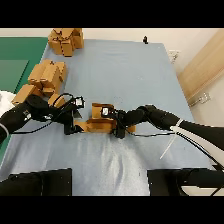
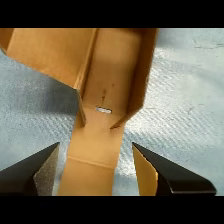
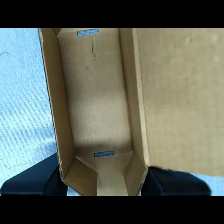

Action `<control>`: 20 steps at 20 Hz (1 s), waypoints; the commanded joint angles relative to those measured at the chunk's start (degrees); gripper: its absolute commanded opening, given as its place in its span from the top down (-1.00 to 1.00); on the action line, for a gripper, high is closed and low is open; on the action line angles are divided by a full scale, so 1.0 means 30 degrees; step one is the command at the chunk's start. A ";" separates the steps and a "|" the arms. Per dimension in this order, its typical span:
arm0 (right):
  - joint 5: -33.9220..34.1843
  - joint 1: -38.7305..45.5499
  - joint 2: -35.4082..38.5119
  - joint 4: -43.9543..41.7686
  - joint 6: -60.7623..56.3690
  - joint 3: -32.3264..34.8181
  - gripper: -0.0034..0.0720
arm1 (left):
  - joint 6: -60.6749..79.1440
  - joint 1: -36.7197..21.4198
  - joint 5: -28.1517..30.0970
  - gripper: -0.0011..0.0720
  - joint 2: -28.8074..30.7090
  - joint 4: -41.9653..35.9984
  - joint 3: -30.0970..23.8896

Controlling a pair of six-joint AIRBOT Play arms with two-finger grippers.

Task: Fold the box.

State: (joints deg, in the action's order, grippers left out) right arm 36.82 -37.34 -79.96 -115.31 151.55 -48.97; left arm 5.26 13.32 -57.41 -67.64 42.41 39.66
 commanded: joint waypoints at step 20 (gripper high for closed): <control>0.0044 -0.0007 0.0015 -0.0022 -0.0007 0.0000 -0.07 | 0.1647 0.3701 0.2164 0.35 -0.1377 -0.1712 0.0510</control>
State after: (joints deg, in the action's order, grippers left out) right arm 37.01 -37.32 -79.96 -115.33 151.55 -48.97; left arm 9.72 23.07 -51.07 -71.75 38.89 41.17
